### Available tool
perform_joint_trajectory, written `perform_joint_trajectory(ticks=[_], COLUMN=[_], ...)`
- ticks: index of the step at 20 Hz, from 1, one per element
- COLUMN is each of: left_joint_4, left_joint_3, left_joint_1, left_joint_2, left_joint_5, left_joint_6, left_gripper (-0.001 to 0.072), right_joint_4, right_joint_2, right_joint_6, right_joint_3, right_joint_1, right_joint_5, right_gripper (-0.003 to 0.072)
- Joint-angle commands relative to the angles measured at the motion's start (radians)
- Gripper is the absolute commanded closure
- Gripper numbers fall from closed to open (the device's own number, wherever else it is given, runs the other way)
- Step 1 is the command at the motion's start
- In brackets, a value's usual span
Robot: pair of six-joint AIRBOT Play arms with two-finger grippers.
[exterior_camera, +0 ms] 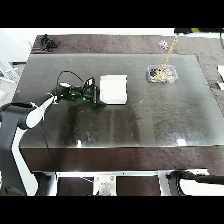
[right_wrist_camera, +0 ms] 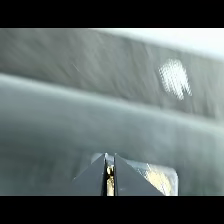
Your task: Fold the box and place the chain.
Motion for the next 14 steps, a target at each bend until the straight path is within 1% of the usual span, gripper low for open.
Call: perform_joint_trajectory(ticks=[1, 5, 9, 14], left_joint_4=[0.000, 0.000, 0.000, 0.000], left_joint_3=[0.000, 0.000, 0.000, 0.000], left_joint_1=[0.000, 0.000, 0.000, 0.000], left_joint_2=[0.001, 0.001, 0.001, 0.001], left_joint_5=[0.000, 0.000, 0.000, 0.000], left_joint_6=[0.000, 0.000, 0.000, 0.000], left_gripper=[0.0083, 0.0083, 0.0083, 0.0083], right_joint_4=[-0.005, -0.005, -0.005, 0.004], right_joint_2=[0.140, 0.212, 0.223, 0.218], right_joint_6=[-0.053, -0.095, -0.158, -0.156], right_joint_3=[0.000, 0.000, 0.000, -0.004], right_joint_1=[0.107, 0.248, 0.381, 0.433], right_joint_5=[-0.010, -0.021, -0.027, -0.028], right_gripper=[0.0681, 0.0681, 0.0681, 0.0682])
